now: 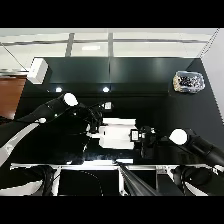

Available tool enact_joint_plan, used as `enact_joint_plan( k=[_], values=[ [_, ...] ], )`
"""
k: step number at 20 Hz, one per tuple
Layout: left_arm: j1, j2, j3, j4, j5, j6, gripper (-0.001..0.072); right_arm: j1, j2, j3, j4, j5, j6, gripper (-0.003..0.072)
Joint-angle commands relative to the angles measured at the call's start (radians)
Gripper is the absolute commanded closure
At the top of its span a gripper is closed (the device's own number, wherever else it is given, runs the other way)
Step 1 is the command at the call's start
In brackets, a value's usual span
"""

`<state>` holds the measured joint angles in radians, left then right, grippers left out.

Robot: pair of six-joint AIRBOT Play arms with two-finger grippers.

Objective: Fold the box and place the chain.

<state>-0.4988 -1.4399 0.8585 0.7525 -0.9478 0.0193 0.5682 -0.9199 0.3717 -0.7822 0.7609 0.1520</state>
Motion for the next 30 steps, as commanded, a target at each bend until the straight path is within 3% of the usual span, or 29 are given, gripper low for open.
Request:
enact_joint_plan(
  k=[1, 7, 13, 22, 26, 30],
  values=[
    [0.0, -0.001, 0.0, -0.003, -0.006, 0.0, 0.0681, 0.052, -0.025, 0.0, 0.079, -0.111, -0.028, 0.0053],
    [0.0, -0.001, 0.0, -0.003, -0.006, 0.0, 0.0681, 0.011, -0.025, 0.068, 0.039, -0.099, -0.025, 0.0053],
    [0.0, -0.001, 0.0, -0.003, -0.006, -0.001, 0.0681, -0.098, -0.025, 0.156, -0.034, 0.047, 0.019, 0.0053],
    [0.0, -0.001, 0.0, -0.003, -0.006, -0.001, 0.0681, -0.138, -0.026, 0.156, -0.033, -0.018, 0.031, 0.0053],
    [0.0, -0.001, 0.0, -0.006, -0.006, -0.001, 0.0681, -0.137, -0.058, 0.147, 0.037, -0.006, 0.006, 0.0053],
    [0.0, -0.001, 0.0, -0.01, -0.006, -0.001, 0.0681, -0.137, -0.127, 0.146, 0.153, 0.01, -0.182, 0.0053]
  ],
)
